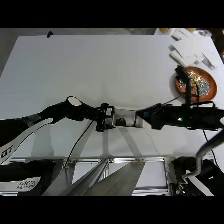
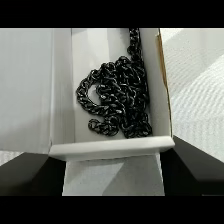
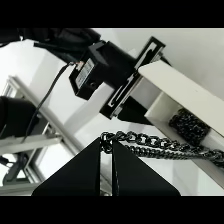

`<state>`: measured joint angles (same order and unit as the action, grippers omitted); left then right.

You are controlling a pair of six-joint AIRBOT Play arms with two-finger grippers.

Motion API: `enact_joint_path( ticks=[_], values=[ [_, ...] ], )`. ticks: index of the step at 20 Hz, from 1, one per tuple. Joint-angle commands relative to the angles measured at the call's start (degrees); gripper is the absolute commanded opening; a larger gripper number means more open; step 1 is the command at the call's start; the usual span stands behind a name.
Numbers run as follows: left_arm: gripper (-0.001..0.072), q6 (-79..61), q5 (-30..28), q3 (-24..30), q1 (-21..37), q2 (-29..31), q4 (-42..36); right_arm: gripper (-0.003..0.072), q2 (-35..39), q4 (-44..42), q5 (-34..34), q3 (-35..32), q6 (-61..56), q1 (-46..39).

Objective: Fold the box and place the chain.

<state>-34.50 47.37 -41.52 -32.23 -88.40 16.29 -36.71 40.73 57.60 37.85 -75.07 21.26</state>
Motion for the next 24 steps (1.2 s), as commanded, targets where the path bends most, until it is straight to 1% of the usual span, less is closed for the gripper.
enact_joint_path(
  ticks=[1,4,6,8,13,14,15,16,17,20,22,23,24],
  values=[
    [0.0069,0.0,0.0,0.0,0.0,0.0,0.0,0.0014,-2.0,1.0,-4.7,-0.8,0.0,6.3],
    [0.0069,0.0,0.0,0.0,0.0,0.0,0.0,0.0014,-5.3,1.0,-6.8,-0.8,-0.4,11.0],
    [0.0069,0.0,0.0,0.0,0.0,0.0,0.0,0.0014,-6.8,1.5,-8.3,-0.8,-3.5,13.1],
    [0.0069,0.0,0.0,0.0,0.0,0.0,0.0,0.0014,-7.2,3.3,-10.1,-0.8,-4.7,13.8],
    [0.0069,0.0,0.0,0.0,0.0,0.0,0.0,0.0016,-7.2,9.6,-10.7,-0.8,-6.2,13.7],
    [0.0069,0.0,0.0,0.0,0.0,0.0,0.0,0.0064,-7.2,9.9,-10.7,-0.8,-6.1,13.7],
    [0.0069,0.0,0.0,0.0,0.0,0.0,0.0,0.0167,-7.2,9.9,-11.0,-0.8,-6.1,13.7],
    [0.0069,0.0,0.0,0.0,0.0,0.0,0.0,0.0212,-7.2,9.9,-11.2,-0.5,-5.9,13.7],
    [0.0069,0.0,0.0,0.0,0.0,0.0,0.0,0.0218,-7.2,10.1,-11.4,0.0,-5.8,13.4],
    [0.0069,0.0,0.0,0.0,0.0,0.0,0.0,0.0212,-7.2,11.5,-9.9,4.2,-5.3,8.2],
    [0.0069,0.0,0.0,0.0,0.0,0.0,0.0,0.0067,-7.2,15.0,-8.7,7.0,-5.3,2.1],
    [0.0069,0.0,0.0,0.0,0.0,0.0,0.0,0.0015,-7.2,16.7,-8.8,7.5,-5.4,-1.5],
    [0.0069,0.0,0.0,0.0,0.0,0.0,0.0,0.0014,-7.3,18.2,-8.7,7.5,-5.5,-5.0]
  ],
)
